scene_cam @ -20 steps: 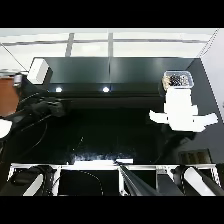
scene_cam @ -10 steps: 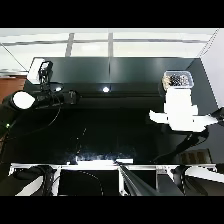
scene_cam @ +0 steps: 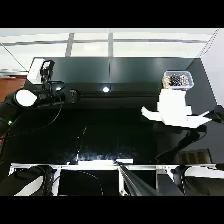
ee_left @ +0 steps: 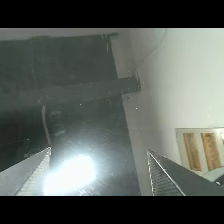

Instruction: Fold the box and place the chain.

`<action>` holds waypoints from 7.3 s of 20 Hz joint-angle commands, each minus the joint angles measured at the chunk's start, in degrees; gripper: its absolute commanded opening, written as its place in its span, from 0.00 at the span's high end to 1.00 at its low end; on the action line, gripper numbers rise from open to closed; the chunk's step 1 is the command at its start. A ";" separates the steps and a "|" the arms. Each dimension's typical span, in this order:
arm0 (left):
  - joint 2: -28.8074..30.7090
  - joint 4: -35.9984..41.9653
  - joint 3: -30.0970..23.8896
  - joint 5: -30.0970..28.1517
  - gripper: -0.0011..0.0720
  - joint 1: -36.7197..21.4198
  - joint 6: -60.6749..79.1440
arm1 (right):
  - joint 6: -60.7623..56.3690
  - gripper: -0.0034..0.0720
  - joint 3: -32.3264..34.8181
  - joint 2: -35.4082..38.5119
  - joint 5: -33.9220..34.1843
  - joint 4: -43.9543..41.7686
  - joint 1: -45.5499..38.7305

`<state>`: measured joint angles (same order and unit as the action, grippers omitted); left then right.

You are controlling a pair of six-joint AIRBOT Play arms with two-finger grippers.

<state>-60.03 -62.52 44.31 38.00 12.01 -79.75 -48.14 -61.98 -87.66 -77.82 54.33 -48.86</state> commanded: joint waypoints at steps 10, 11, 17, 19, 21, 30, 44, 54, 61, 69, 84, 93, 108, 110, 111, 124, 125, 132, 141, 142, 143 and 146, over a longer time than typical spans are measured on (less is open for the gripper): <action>-0.87 4.33 0.04 3.10 0.02 0.09 0.02 | 2.14 0.95 25.86 26.05 22.49 -25.90 41.64; -1.25 5.77 0.04 4.79 0.02 0.31 0.02 | 2.12 0.95 29.73 30.18 26.36 -26.75 45.59; -7.74 11.28 0.02 13.05 0.02 3.28 4.74 | 0.81 0.95 40.48 40.70 38.49 -27.76 61.66; -10.51 18.34 -0.04 18.21 0.02 0.46 10.60 | 0.13 0.95 40.46 40.72 38.36 -27.96 62.62; -14.10 33.16 -1.55 25.90 0.02 -2.51 22.71 | 0.00 0.95 40.46 40.72 37.62 -28.70 62.60; -27.54 45.86 -3.28 31.19 0.02 2.08 41.09 | -0.13 0.94 40.46 40.72 36.04 -29.24 62.60; -22.38 33.00 -3.17 33.00 0.02 -11.34 35.47 | -0.46 0.94 40.46 40.72 35.47 -29.22 62.55; -28.04 37.55 -3.15 32.17 0.02 -2.36 41.77 | -0.50 0.94 40.46 40.72 34.99 -29.20 62.55; -29.46 37.16 -3.10 35.52 0.60 -1.88 48.15 | -0.50 0.94 40.46 40.70 34.97 -29.16 62.55; -29.68 33.94 -0.39 39.17 0.95 -1.60 56.33 | -1.07 0.06 31.91 40.72 24.76 -17.05 53.53; -14.40 21.18 -4.22 0.11 0.94 20.41 78.31 | 23.17 0.06 27.67 40.54 20.06 6.05 55.06; -16.15 20.31 -4.22 0.13 0.94 20.41 79.47 | 29.88 0.06 36.70 40.00 31.28 0.13 73.44; -16.15 20.33 -4.22 0.13 0.94 20.41 79.45 | 41.59 0.06 38.32 32.24 38.34 -10.45 81.29; -16.15 20.33 -4.22 0.13 0.94 20.41 79.45 | 41.59 0.06 37.75 32.24 38.82 -9.86 80.67; -16.15 20.33 -4.22 0.13 0.94 20.41 79.45 | 41.57 0.06 36.89 32.26 38.40 -9.92 80.26; -16.15 20.31 -4.22 0.13 0.95 20.41 79.47 | 43.10 0.06 32.09 32.24 38.80 -12.66 75.03; -16.15 20.31 -4.22 0.13 0.95 20.41 79.47 | 43.80 0.06 32.09 32.24 38.91 -12.66 75.03; -16.15 20.31 -4.22 -0.11 0.95 20.41 79.58 | 46.25 0.07 32.09 29.18 40.15 -14.91 74.10; -16.15 19.02 -4.22 0.04 0.94 20.41 79.56 | 59.89 0.07 32.11 26.80 34.10 -22.77 74.10; -16.15 18.99 -4.22 0.02 0.95 20.41 79.56 | 60.04 0.07 32.11 26.08 34.05 -22.75 74.12; -16.15 18.99 -4.22 -0.02 0.95 20.41 79.56 | 60.26 0.07 32.11 25.18 34.07 -22.75 74.10; -16.15 19.02 -4.22 -0.04 0.95 20.41 79.56 | 61.88 0.07 32.11 22.77 34.21 -22.32 74.10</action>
<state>-76.16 -43.35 40.12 38.00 32.42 0.01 11.86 -29.85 -62.87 -43.05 31.90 25.28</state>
